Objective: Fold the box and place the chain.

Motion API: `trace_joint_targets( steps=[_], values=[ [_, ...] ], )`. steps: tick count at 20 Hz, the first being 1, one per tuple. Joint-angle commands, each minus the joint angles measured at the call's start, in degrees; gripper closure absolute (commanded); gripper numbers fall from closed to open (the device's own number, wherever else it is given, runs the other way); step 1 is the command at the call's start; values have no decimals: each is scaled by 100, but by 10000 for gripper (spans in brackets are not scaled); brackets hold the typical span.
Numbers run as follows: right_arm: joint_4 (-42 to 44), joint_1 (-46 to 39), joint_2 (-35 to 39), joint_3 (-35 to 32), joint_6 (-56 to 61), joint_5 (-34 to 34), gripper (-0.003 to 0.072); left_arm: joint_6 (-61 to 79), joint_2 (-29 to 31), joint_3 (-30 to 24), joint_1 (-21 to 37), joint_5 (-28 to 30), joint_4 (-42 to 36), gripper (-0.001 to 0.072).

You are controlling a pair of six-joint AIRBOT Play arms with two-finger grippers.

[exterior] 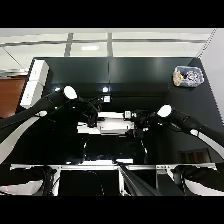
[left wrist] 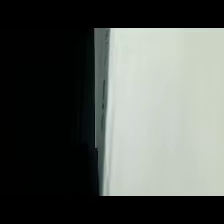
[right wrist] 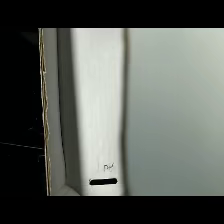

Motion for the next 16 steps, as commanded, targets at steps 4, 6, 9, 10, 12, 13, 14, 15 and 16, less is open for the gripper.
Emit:
trace_joint_targets(
  steps=[4, 6, 9, 10, 12, 13, 14, 15, 16],
  values=[
    [-68, 17, -4, 2, 0, 24, 252, -374, 179, 24, 105, 9, 195, 246],
    [-68, 17, -4, 2, 0, 24, 252, -1478, 463, 136, 297, -103, 837, -3],
    [-66, 15, -4, 2, 0, 31, 255, -3097, 973, 238, 702, -1014, 1812, 1],
    [-68, 15, -4, 2, -2, 35, 319, -3541, 1104, 236, 874, -1561, 1926, 16],
    [-72, 15, -4, 2, -9, 68, 497, -4107, 1147, 201, 1231, -2785, 1513, 406],
    [-72, 15, -4, 2, -9, 68, 496, -4081, 1123, 63, 1377, -3289, 837, 694],
    [-72, 15, -4, 2, -9, 63, 496, -4063, 1104, -190, 1436, -3460, -9, 687],
    [-79, 11, -4, 2, -4, 63, 495, -3967, 1104, -511, 1408, -3298, -739, 687],
    [-96, 9, -4, 2, -7, 48, 496, -3602, 1104, -872, 1298, -2931, -1432, 687]
  ],
)
